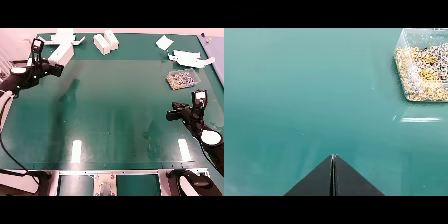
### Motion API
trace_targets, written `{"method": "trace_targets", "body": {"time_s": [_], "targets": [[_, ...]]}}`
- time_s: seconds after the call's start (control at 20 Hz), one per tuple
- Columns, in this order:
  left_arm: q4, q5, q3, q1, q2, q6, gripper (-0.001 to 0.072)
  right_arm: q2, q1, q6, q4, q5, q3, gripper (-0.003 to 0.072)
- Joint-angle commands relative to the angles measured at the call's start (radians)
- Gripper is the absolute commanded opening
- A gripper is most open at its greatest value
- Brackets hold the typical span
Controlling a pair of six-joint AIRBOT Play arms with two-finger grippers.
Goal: Fold the box and place the chain.
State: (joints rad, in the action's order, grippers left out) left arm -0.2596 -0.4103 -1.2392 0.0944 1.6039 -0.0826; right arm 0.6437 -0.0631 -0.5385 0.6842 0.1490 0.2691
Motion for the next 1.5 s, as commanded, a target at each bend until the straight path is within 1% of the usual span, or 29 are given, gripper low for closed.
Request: {"method": "trace_targets", "body": {"time_s": [0.0, 0.1, 0.2, 0.25, 0.4, 0.7, 0.8, 0.85, 0.9, 0.95, 1.05, 1.1, 1.15, 1.2, 1.25, 1.35, 1.45], "targets": [[0.089, 0.151, 0.078, 0.000, -0.018, -0.021, 0.0013, 0.000, 0.001, -0.006, -0.023, 0.000, -0.001, 0.0013], [0.095, 0.220, 0.113, 0.000, -0.017, -0.022, 0.0013, 0.000, 0.001, -0.008, -0.023, 0.000, -0.001, 0.0012], [0.134, 0.351, 0.167, -0.003, -0.017, -0.041, 0.0014, 0.000, 0.001, -0.008, -0.031, 0.000, -0.001, 0.0013], [0.133, 0.377, 0.182, -0.002, -0.017, -0.038, 0.0014, 0.000, 0.001, -0.008, -0.032, 0.000, -0.001, 0.0013], [0.131, 0.351, 0.186, -0.002, -0.016, 0.039, 0.0014, 0.000, 0.001, -0.008, -0.062, 0.000, -0.001, 0.0013], [0.136, 0.352, 0.187, -0.002, 0.032, 0.031, 0.0017, 0.000, 0.001, -0.008, -0.082, 0.001, -0.001, 0.0012], [0.136, 0.352, 0.184, -0.002, 0.031, 0.032, 0.0020, 0.000, 0.001, -0.008, -0.082, 0.000, -0.001, 0.0012], [0.135, 0.350, 0.185, -0.002, 0.032, 0.036, 0.0052, 0.000, 0.001, -0.008, -0.082, 0.000, -0.001, 0.0012], [0.136, 0.350, 0.185, -0.002, 0.032, 0.039, 0.0347, 0.000, 0.001, -0.008, -0.082, 0.000, -0.001, 0.0012], [0.136, 0.351, 0.185, -0.002, 0.031, 0.038, 0.0522, 0.000, 0.001, -0.008, -0.082, 0.000, -0.001, 0.0013], [0.136, 0.352, 0.184, -0.002, 0.031, 0.038, 0.0602, 0.000, 0.001, -0.007, -0.082, 0.000, -0.001, 0.0013], [0.137, 0.363, 0.184, -0.002, 0.031, 0.028, 0.0720, 0.000, 0.001, -0.007, -0.082, 0.000, -0.001, 0.0030], [0.137, 0.358, 0.185, -0.002, 0.030, 0.029, 0.0720, 0.000, 0.001, -0.007, -0.082, 0.000, -0.001, 0.0141], [0.137, 0.344, 0.184, -0.002, 0.030, 0.028, 0.0720, 0.000, 0.001, -0.007, -0.082, 0.000, -0.001, 0.0269], [0.137, 0.336, 0.185, -0.002, 0.030, 0.028, 0.0720, 0.000, 0.001, -0.007, -0.082, 0.000, -0.001, 0.0304], [0.137, 0.323, 0.185, -0.002, 0.018, 0.019, 0.0720, 0.000, 0.001, -0.007, -0.082, 0.000, -0.001, 0.0305], [0.136, 0.320, 0.185, -0.002, -0.034, 0.011, 0.0720, 0.000, 0.001, -0.007, -0.082, 0.000, -0.001, 0.0304]]}}
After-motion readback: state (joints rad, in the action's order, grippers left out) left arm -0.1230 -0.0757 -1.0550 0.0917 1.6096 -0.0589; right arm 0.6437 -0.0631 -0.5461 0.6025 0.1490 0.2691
